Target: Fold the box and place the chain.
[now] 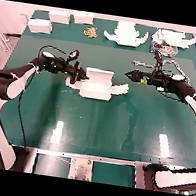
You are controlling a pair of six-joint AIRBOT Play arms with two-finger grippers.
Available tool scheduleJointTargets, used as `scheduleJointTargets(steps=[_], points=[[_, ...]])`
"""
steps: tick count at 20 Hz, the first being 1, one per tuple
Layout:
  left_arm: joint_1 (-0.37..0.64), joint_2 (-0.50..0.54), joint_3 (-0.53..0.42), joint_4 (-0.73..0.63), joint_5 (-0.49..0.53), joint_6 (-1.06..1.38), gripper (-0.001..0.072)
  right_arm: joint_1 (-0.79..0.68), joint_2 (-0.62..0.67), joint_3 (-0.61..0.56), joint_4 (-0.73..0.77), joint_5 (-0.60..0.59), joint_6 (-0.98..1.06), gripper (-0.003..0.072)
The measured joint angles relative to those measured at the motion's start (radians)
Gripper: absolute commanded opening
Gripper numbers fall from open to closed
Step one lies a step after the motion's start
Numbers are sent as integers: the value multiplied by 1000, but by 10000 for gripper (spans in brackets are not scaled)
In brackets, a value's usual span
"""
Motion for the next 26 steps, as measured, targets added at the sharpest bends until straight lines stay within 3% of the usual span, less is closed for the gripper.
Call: scheduleJointTargets(steps=[26], points=[[-2,0,-57,-63,31,151,19,0,0,0,-1,-4,-19,194]])
